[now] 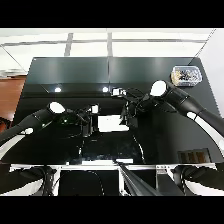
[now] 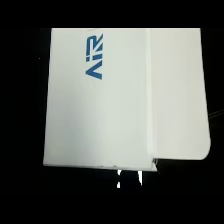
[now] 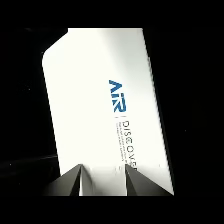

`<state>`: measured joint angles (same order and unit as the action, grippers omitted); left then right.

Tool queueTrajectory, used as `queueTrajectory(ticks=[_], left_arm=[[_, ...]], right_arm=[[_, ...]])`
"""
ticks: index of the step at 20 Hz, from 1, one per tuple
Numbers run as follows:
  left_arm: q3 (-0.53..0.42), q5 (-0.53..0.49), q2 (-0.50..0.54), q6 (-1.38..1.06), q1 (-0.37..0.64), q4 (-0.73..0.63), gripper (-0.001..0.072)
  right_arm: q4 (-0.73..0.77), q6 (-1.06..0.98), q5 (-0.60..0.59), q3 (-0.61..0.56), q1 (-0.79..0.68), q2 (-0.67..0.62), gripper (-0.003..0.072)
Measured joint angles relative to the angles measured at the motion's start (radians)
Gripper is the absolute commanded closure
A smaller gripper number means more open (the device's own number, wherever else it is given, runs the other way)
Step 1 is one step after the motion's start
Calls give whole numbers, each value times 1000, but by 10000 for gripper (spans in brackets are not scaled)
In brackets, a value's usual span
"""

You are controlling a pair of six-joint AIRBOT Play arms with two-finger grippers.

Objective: Fold the box and place the chain.

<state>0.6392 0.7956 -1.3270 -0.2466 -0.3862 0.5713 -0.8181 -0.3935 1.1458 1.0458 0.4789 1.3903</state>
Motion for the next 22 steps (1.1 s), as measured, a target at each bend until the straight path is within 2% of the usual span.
queueTrajectory(ticks=[2, 9, 10, 11, 12, 17, 18, 22], left_arm=[[0, 0, 0, 0, 0, 0, 293], [0, 0, 0, 0, 0, 0, 293], [0, 0, 0, 0, 0, 0, 293], [0, 0, 0, 0, 0, 0, 293], [0, 0, 0, 1, 0, 0, 293], [0, 0, 0, 2, 0, 0, 293], [0, 0, 0, 2, 0, 0, 293], [0, 0, 0, 0, 0, 0, 293]], right_arm=[[-1, 0, 1, -1, 0, -2, 59], [-44, 15, -41, -1, 0, -3, 58], [-54, 15, -52, -1, 0, -3, 87], [-61, 16, -62, -1, 0, -3, 222], [-65, 17, -68, -1, 0, -3, 246], [-79, 18, -86, -1, 0, -3, 257], [-80, 18, -86, -1, 0, -3, 351], [-80, 18, -75, 0, 0, -3, 365]])
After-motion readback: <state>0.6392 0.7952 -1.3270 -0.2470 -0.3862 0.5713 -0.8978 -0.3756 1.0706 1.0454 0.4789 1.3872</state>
